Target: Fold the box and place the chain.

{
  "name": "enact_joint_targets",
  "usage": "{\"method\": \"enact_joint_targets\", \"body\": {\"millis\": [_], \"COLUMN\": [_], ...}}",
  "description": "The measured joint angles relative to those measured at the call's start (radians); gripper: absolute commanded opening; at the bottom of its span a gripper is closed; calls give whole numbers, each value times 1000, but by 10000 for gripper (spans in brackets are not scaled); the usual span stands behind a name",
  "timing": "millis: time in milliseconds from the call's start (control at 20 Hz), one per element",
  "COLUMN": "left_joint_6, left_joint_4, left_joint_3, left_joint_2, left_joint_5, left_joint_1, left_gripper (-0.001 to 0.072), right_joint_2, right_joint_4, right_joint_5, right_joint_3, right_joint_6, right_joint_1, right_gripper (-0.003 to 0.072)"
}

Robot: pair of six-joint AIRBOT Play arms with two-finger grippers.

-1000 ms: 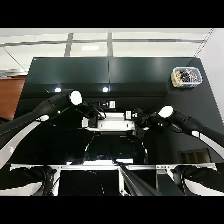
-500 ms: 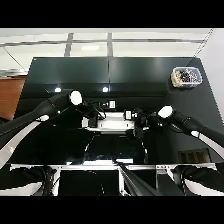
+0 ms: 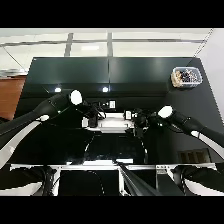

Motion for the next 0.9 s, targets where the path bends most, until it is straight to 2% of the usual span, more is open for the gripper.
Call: {"method": "enact_joint_targets", "body": {"millis": [50,100,150,200,400,450,500,550,600,750,850,900], "left_joint_6": [0,-1,-6,-24,-166,-216,-274,-333,-386,-454,-473,-480], "left_joint_4": [5,22,30,37,86,113,137,166,181,102,-22,-106], "left_joint_3": [6,12,16,19,24,24,24,24,24,-11,-82,-132], "left_joint_2": [4,11,21,34,121,151,178,204,229,309,347,357], "left_joint_5": [-18,-45,-56,-62,-105,-143,-180,-221,-283,-449,-458,-417], "left_joint_1": [0,0,2,3,24,30,38,47,58,88,98,101], "left_gripper": [242,510,670,689,689,668,482,150,30,29,29,29], "right_joint_2": [0,0,0,0,0,0,0,0,0,0,0,0], "right_joint_4": [0,0,0,0,1,1,1,1,2,0,0,1], "right_joint_5": [-2,0,0,0,2,3,5,5,7,24,35,42], "right_joint_3": [0,0,0,0,0,0,0,0,0,0,0,0], "right_joint_6": [-1,0,0,0,0,0,0,0,0,-2,-2,-1], "right_joint_1": [0,0,0,0,0,0,0,0,0,0,0,0], "right_gripper": [424,424,424,424,424,424,424,424,424,424,424,424]}}
